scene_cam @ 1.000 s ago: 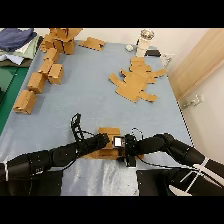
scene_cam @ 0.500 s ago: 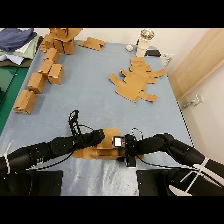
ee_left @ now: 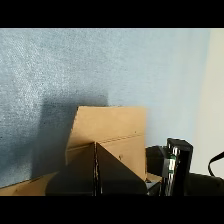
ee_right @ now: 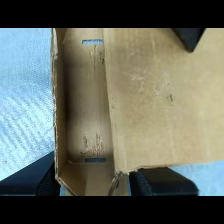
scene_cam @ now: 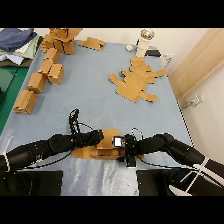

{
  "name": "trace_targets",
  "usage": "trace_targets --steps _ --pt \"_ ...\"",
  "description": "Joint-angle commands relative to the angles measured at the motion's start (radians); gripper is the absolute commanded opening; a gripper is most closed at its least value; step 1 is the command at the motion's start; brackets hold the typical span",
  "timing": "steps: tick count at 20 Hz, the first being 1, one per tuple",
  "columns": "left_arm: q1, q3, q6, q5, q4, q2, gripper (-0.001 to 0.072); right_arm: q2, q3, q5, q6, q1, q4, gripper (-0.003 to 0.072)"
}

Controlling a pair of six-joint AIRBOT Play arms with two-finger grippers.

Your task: Fold the box.

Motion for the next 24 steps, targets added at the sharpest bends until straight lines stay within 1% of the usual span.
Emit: trace_targets --steps 1,2,3,6,7,8,13,16,18,19,20,24 --pt "0.002 0.001 0.010 -0.010 -0.001 0.000 0.0011 -0.001 0.000 0.008 0.001 0.001 0.001 0.0472" --pt "0.002 0.001 0.010 -0.010 -0.001 0.000 0.0011 -0.001 0.000 0.007 0.001 0.001 0.001 0.0562" --pt "0.002 0.001 0.010 -0.010 -0.001 0.000 0.0011 -0.001 0.000 0.005 0.001 0.001 0.001 0.0600" --pt "0.002 0.001 0.010 -0.010 -0.001 0.000 0.0012 -0.001 0.000 -0.001 0.009 0.001 0.002 0.0596" --pt "0.002 0.001 0.010 -0.010 -0.001 0.000 0.0012 0.000 0.000 -0.001 0.013 0.001 0.002 0.0592" --pt "0.002 0.001 0.010 -0.011 -0.001 0.000 0.0012 0.000 0.000 0.000 0.013 0.001 0.002 0.0563" --pt "0.002 0.001 0.034 -0.013 -0.001 0.000 0.0012 0.000 0.000 0.001 0.012 0.001 0.001 0.0553" --pt "0.002 0.001 0.059 -0.056 -0.001 -0.002 0.0012 0.000 0.000 0.001 0.012 0.001 0.001 0.0553" --pt "0.002 0.001 0.059 -0.063 -0.001 -0.007 0.0011 0.000 0.000 0.003 0.012 0.001 0.001 0.0546" --pt "0.002 0.001 0.059 -0.061 -0.002 -0.008 0.0012 0.000 0.000 0.002 0.012 0.001 0.001 0.0449" --pt "0.002 0.001 0.058 -0.056 -0.002 -0.008 0.0011 0.000 0.000 0.003 0.012 0.001 0.001 0.0426" --pt "0.002 0.001 0.058 -0.055 -0.005 -0.008 0.0012 0.000 0.000 0.002 0.012 0.001 0.001 0.0428"
